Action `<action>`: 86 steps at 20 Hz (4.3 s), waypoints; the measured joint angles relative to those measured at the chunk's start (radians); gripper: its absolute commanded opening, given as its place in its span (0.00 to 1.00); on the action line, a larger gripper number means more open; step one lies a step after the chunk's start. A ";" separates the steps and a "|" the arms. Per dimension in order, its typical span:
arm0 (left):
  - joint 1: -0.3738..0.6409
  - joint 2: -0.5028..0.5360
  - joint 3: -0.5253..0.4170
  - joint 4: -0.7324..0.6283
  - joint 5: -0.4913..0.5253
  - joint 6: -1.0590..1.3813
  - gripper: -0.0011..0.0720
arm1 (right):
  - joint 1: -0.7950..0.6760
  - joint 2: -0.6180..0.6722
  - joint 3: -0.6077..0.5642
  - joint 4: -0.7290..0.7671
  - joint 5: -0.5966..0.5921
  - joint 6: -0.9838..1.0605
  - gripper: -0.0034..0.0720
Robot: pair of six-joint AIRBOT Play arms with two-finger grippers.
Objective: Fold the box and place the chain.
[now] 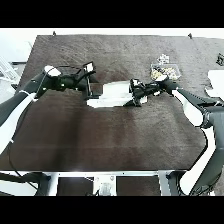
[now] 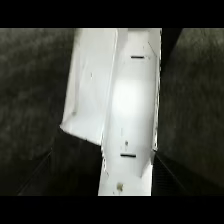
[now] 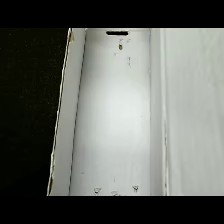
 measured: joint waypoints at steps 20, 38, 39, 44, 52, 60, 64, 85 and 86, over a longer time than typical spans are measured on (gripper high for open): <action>-0.065 -0.141 0.002 0.185 0.064 -0.072 0.96 | 0.000 0.000 0.000 0.001 0.000 0.000 0.81; -0.082 -0.165 0.002 0.142 0.129 -0.032 0.73 | 0.000 0.000 0.000 0.001 0.000 0.000 0.81; -0.083 -0.166 0.002 0.140 0.130 -0.032 0.56 | 0.000 0.000 0.000 0.001 0.000 0.000 0.81; -0.083 -0.167 0.002 0.132 0.138 -0.029 0.50 | 0.000 0.000 0.000 0.001 0.000 0.000 0.81; -0.083 -0.168 0.002 0.084 0.133 -0.031 0.30 | 0.000 0.000 0.000 0.001 0.000 0.000 0.81; -0.083 -0.168 0.002 0.038 0.129 -0.030 0.30 | 0.000 0.000 0.000 0.001 0.000 0.000 0.81; -0.096 -0.179 0.002 0.029 0.123 -0.016 0.30 | 0.000 0.000 0.000 0.000 0.000 0.000 0.81; -0.140 -0.228 0.060 0.027 0.241 0.092 0.43 | 0.000 0.000 0.000 0.002 -0.003 0.002 0.81; -0.140 -0.229 0.062 0.027 0.239 0.092 0.43 | -0.001 0.000 0.000 0.002 -0.003 0.002 0.81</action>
